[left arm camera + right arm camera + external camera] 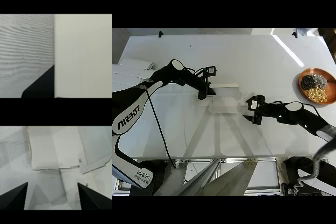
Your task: Fold the box and place the chain.
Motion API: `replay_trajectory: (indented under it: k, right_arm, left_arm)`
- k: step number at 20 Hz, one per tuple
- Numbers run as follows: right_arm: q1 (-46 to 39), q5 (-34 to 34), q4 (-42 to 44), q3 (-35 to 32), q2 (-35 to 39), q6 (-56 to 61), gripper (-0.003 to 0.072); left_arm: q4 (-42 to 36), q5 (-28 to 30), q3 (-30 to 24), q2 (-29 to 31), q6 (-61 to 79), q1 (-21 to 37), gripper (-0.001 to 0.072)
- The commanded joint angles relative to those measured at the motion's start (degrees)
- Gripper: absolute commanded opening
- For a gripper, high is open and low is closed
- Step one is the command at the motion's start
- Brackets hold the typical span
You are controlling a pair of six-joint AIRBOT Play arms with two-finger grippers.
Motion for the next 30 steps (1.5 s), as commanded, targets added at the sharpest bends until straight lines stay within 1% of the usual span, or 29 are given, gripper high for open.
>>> replay_trajectory:
  k: [1,3,6,12,17,20,23,24,27,30]
  right_arm:
    - [-0.07,0.52,15.43,-0.02,-3.78,-13.2,0.0712]
    - [0.52,0.37,21.81,-0.02,-4.79,-17.29,0.0712]
    - [0.68,0.28,25.42,-0.02,-5.05,-19.47,0.0712]
    - [0.7,0.17,24.87,-0.02,-5.07,-19.47,0.0712]
    - [0.7,-0.57,18.4,-0.02,-5.05,-16.22,0.0712]
    - [0.7,0.33,12.87,-0.04,-5.05,-12.13,0.0712]
    - [0.7,2.19,10.62,-0.04,-5.05,-10.34,0.0712]
    - [0.81,3.08,10.64,-0.04,-5.07,-10.34,0.0712]
    - [2.03,2.84,12.39,-0.04,-5.09,-10.38,0.0712]
    - [2.23,1.46,18.53,-0.02,-5.88,-10.43,0.0712]
  left_arm:
    - [0.02,0.0,-0.02,-0.02,0.0,-0.04,0.0016]
    - [0.02,0.0,-0.02,-0.02,0.0,-0.04,0.0016]
    - [0.02,0.0,-0.02,-0.02,0.0,-0.04,0.0016]
    - [0.02,0.0,-0.02,-0.02,0.0,-0.04,0.0016]
    - [0.02,0.0,-0.02,-0.02,0.0,-0.04,0.0016]
    - [0.02,0.0,-0.02,-0.02,0.0,-0.04,0.0016]
    - [0.02,0.0,-0.02,-0.02,0.0,-0.04,0.0016]
    - [0.02,0.0,-0.02,-0.02,0.0,-0.04,0.0016]
    - [0.02,0.0,-0.02,-0.02,-0.02,-0.04,0.0016]
    - [0.02,0.0,-0.02,-0.02,0.0,-0.04,0.0016]
